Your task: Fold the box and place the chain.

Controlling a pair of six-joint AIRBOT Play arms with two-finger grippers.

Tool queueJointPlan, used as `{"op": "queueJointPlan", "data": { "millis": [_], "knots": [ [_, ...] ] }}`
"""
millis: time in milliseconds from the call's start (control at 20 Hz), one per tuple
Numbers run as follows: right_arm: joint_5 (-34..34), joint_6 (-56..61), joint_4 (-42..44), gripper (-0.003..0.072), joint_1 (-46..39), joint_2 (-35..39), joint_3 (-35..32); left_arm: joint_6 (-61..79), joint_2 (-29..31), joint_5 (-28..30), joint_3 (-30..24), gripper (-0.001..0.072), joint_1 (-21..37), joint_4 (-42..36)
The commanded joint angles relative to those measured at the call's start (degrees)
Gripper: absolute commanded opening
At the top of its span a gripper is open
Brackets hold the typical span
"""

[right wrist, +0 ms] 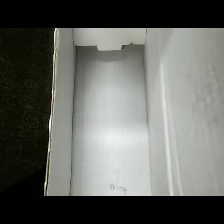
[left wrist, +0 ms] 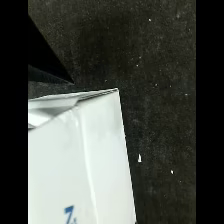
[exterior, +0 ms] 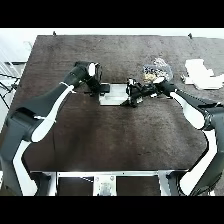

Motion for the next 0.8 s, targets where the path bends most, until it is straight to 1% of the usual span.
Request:
{"op": "queueJointPlan", "data": {
  "millis": [0,150,250,300,750],
  "knots": [
    [0.02,0.02,0.00,0.0570,-0.02,0.04,0.00,-2.03,-3.21,-5.11,4.81,0.0305,-0.92,3.61],
    [0.02,0.02,0.00,0.0570,-0.02,0.04,0.00,-2.27,-4.85,-6.97,7.13,0.0304,-1.38,5.33],
    [0.02,0.02,0.00,0.0570,-0.02,0.04,0.00,-2.82,-4.96,-7.34,7.17,0.0300,-1.38,6.49],
    [0.02,0.02,0.00,0.0569,-0.02,0.04,0.00,-2.93,-5.20,-7.76,7.21,0.0286,-1.38,6.58],
    [0.02,0.02,0.00,0.0570,-0.02,0.04,0.00,-2.93,-5.62,-7.45,7.41,0.0284,-2.14,7.26]
  ]
}}
